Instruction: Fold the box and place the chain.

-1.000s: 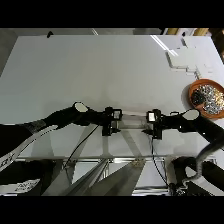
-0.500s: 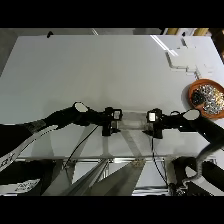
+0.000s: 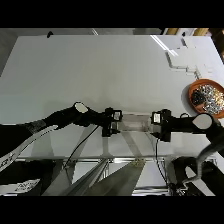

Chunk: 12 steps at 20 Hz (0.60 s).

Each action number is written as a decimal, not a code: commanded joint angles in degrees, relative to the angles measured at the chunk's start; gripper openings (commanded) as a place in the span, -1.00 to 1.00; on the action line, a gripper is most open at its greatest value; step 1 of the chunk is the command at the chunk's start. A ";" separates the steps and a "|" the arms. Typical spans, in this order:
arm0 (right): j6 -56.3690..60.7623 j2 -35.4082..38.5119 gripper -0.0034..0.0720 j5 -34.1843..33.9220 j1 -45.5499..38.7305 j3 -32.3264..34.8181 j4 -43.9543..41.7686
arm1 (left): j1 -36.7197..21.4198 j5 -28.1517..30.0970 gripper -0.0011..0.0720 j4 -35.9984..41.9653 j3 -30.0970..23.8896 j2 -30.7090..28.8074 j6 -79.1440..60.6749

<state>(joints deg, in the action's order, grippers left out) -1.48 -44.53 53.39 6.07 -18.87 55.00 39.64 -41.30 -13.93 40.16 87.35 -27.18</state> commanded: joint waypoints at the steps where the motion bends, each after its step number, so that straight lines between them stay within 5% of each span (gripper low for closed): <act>1: 10.67 7.41 0.79 2.10 0.00 -0.04 6.47 | 0.00 0.35 -0.22 0.15 -0.02 -0.04 0.15; 4: 12.20 11.10 0.77 1.95 0.39 -0.04 4.04 | 0.00 0.35 -0.22 0.15 -0.02 -0.04 0.15; 5: 12.11 11.45 0.57 1.75 1.27 -0.07 0.31 | 0.00 0.37 -0.22 0.13 -0.02 -0.04 0.15; 8: 5.29 11.41 -0.79 1.70 4.94 -0.04 -10.56 | 0.00 0.35 -0.22 0.15 -0.02 -0.04 0.15; 12: -2.36 5.86 -0.87 -11.04 6.38 -0.04 -26.25 | 0.00 0.35 -0.22 0.15 -0.02 -0.04 0.15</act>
<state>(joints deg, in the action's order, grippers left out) 1.19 -35.68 50.72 11.29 -18.87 41.28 39.64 -40.99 -13.78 40.16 87.35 -27.03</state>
